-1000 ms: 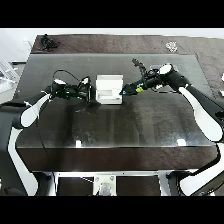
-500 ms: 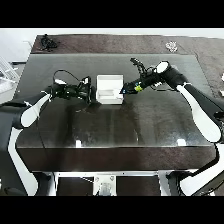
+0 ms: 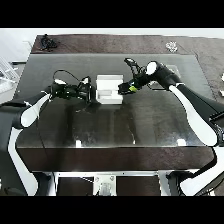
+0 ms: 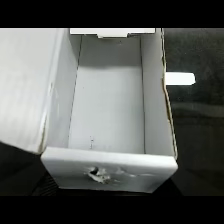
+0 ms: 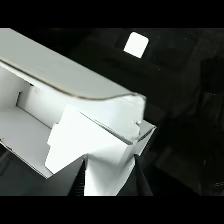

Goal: Fold the box and place the chain.

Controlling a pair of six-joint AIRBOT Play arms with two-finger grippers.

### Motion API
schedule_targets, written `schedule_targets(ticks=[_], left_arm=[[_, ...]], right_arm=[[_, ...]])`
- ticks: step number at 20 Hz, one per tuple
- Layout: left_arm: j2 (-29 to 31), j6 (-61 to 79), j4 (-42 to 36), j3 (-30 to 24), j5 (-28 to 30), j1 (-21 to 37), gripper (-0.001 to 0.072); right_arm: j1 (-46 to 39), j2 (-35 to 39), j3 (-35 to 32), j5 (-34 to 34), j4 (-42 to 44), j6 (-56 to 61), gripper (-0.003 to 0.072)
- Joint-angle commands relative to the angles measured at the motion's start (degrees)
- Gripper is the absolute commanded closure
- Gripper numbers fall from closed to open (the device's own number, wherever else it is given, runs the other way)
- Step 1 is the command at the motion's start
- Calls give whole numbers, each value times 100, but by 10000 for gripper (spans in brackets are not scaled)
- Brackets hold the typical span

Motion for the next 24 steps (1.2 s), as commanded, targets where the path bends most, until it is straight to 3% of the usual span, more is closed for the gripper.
schedule_targets(ticks=[1,8,17,24], left_arm=[[-2,4,2,2,2,-4,342],[-2,4,2,2,2,-4,342],[-2,4,2,2,4,-4,342],[-2,4,2,2,4,-4,342]], right_arm=[[216,2,39,-149,-437,732,325],[426,-72,37,-116,-1360,1908,325],[573,-273,151,85,-2131,2476,326],[719,-330,601,699,-2542,2881,327]])
